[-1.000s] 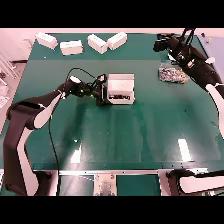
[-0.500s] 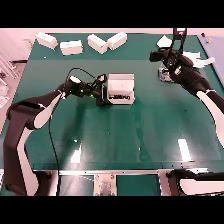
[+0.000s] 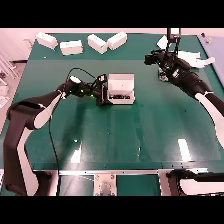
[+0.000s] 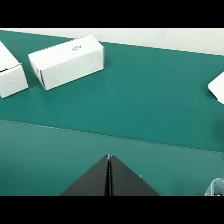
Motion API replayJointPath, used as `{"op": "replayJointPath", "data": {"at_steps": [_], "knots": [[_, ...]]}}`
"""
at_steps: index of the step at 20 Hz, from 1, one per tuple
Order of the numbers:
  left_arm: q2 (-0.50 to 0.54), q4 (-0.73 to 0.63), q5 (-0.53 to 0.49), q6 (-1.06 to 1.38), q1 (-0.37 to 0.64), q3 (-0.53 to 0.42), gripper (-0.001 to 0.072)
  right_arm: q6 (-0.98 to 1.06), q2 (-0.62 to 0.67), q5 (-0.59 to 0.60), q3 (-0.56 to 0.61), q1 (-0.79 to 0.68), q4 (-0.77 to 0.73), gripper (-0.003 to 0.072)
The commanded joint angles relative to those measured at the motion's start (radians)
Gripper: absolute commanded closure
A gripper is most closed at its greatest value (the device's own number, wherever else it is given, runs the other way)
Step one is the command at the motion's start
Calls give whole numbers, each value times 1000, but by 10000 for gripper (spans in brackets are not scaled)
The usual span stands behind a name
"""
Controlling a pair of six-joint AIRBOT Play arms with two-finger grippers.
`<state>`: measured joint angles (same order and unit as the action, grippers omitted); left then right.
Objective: Fold the box and place the chain.
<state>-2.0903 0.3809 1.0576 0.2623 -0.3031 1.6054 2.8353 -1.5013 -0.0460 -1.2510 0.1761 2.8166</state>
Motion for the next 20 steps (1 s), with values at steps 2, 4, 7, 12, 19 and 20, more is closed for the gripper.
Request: {"op": "replayJointPath", "data": {"at_steps": [2, 4, 7, 12, 19, 20], "knots": [[0, 0, 0, 0, -1, 0, 147, -269, 4, -15, 3, -22, -308, 679], [0, 0, -1, 0, 0, 0, 147, -707, 3, -23, 10, -31, -655, 680], [0, 0, -1, 0, 0, 0, 147, -1158, 4, -36, 10, -20, -856, 681], [0, 0, -2, 0, 0, 0, 147, -1223, 4, -6, 16, -14, -1057, 681], [0, 0, -2, 0, 0, 0, 147, -2457, -11, -266, 13, -92, -2123, 682], [0, 1, -2, 0, 0, 0, 148, -2483, -27, -360, -6, -99, -2121, 682]]}}
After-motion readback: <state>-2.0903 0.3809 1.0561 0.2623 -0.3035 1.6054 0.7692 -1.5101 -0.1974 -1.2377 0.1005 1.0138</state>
